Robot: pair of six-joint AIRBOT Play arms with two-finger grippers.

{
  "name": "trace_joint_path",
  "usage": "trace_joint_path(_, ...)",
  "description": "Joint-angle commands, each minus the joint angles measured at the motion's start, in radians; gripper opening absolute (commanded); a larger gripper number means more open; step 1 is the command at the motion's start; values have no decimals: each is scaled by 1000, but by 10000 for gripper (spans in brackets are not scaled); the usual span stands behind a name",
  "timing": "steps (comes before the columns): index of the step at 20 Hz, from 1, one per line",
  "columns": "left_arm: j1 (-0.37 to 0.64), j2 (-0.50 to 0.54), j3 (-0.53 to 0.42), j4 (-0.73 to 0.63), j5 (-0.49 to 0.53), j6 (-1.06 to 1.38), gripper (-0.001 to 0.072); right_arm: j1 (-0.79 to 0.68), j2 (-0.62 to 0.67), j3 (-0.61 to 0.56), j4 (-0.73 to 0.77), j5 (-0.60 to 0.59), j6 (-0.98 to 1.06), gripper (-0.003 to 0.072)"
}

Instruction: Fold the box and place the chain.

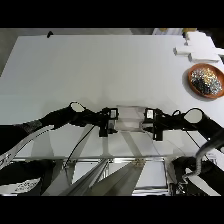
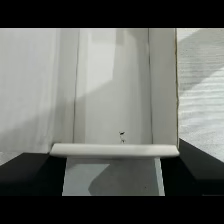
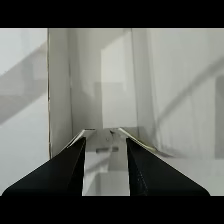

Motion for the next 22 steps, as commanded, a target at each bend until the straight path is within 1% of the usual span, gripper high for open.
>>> trace_joint_path(1, 0, 0, 0, 0, 0, 1, 67, 1, 119, 0, -112, -7, 224, 282)
trace_joint_path(2, 0, 0, 0, 0, 0, 1, 67, 1, 164, 0, -125, -7, 283, 227)
trace_joint_path(4, 0, 0, 0, 0, 0, 1, 67, 1, 272, 0, -190, -7, 469, 13)
trace_joint_path(5, 0, 0, 0, 0, 0, 1, 67, -6, 315, 0, -232, -7, 592, 15)
trace_joint_path(6, 0, 0, 0, 0, 0, 1, 67, -32, 347, 0, -272, -8, 759, 15)
trace_joint_path(9, 0, 0, 0, 0, 0, 1, 67, -177, 348, 0, -373, -8, 1168, 15)
trace_joint_path(11, 0, 0, 0, 0, 0, 1, 67, -288, 317, 0, -387, 2, 1300, 15)
trace_joint_path(13, 0, 0, 0, 0, 0, 1, 67, -377, 249, -2, -390, 69, 1361, 15)
trace_joint_path(15, 0, 0, 0, 0, 0, 1, 67, -405, 153, -11, -362, 130, 1378, 15)
trace_joint_path(18, 0, 0, 0, 1, 1, 1, 67, -365, 29, -34, -211, 136, 1328, 14)
trace_joint_path(22, 0, 0, 0, 0, 0, 1, 67, -300, -76, -63, -53, 114, 1251, 14)
